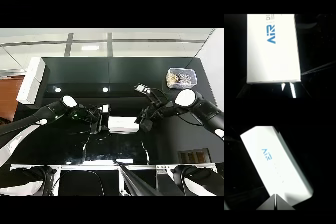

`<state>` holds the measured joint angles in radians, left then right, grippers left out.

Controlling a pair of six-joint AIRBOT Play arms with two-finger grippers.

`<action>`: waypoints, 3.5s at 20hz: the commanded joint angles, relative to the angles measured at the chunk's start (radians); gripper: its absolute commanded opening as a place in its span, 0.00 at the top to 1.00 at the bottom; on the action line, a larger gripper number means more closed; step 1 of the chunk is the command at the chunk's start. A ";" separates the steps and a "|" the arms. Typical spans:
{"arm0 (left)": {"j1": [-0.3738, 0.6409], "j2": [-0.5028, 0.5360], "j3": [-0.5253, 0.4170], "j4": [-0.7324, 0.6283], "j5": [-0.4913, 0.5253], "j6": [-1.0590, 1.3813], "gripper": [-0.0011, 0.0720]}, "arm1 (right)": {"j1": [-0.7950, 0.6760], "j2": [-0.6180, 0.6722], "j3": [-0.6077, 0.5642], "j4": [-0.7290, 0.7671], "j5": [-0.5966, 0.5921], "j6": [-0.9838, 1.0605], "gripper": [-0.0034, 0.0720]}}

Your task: Fold the box and place the chain.

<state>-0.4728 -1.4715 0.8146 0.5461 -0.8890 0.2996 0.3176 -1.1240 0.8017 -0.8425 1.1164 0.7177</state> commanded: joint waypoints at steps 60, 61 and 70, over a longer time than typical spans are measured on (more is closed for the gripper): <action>-0.301 -0.119 0.468 0.654 -0.243 -0.863 0.62 | -0.515 0.279 -0.026 -0.180 0.136 0.302 0.94; -0.281 -0.080 0.468 0.704 -0.278 -0.911 0.63 | -0.515 0.279 -0.026 -0.182 0.137 0.302 0.94; 0.314 0.241 0.345 0.772 -0.555 -1.354 0.61 | -0.515 0.279 -0.026 -0.181 0.111 0.302 0.94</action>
<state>-0.3634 -1.3231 1.2228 1.3445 -1.3888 -0.9443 -0.1974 -0.8455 0.7757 -1.0222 1.2335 1.0218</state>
